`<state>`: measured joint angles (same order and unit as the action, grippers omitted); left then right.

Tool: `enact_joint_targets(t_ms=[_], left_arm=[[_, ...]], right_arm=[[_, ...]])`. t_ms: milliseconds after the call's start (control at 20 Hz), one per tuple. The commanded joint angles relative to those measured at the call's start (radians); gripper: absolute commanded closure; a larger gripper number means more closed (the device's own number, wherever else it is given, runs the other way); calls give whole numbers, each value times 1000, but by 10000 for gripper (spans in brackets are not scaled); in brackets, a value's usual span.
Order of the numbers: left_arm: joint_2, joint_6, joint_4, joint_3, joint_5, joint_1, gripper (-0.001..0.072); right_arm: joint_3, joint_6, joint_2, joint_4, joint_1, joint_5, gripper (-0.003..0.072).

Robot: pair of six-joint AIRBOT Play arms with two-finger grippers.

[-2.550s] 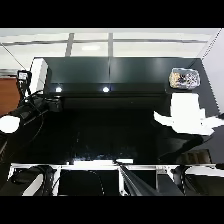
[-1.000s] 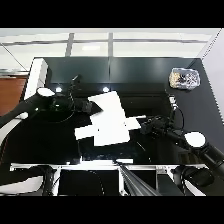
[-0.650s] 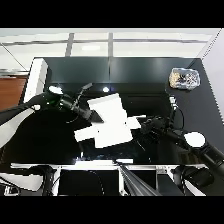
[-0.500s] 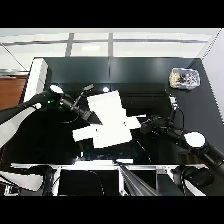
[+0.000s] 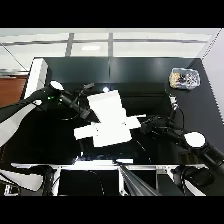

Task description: Fold the box and place the chain.

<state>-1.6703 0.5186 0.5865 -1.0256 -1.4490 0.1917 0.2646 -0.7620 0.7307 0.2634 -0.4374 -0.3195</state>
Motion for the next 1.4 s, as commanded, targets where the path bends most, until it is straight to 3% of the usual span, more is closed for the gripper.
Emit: enact_joint_targets(t_ms=[0,50,200,300,350,450,500,600,700,900,1000,1100,1350], left_arm=[[0,-22,17,-3,28,3,436],[0,-22,17,-3,36,3,439],[0,-68,16,-3,45,3,666],[2,-87,16,-4,48,3,686],[7,-89,21,-4,49,3,687],[34,-87,64,-3,54,3,689],[55,-71,85,-3,54,3,690],[111,-39,82,13,55,11,690],[208,-78,66,86,136,61,691],[378,-343,32,269,506,177,687],[375,-548,84,281,588,222,685],[338,-575,83,279,663,265,684],[288,-602,90,277,694,286,684]], right_arm=[[0,-1,-1,0,-1,-8,669],[0,0,-1,0,-1,-10,669],[0,0,-1,3,-1,-10,669],[0,0,-1,28,-1,-9,668],[0,0,-1,43,0,-9,624],[18,0,-1,61,19,-19,2],[47,0,-1,124,43,-59,-27],[138,0,-1,326,116,-219,-20],[224,0,-1,471,174,-363,-20],[256,183,5,637,156,-448,-20],[246,348,25,653,120,-440,-20],[236,496,54,654,88,-425,-20],[235,573,114,679,82,-494,-20]])
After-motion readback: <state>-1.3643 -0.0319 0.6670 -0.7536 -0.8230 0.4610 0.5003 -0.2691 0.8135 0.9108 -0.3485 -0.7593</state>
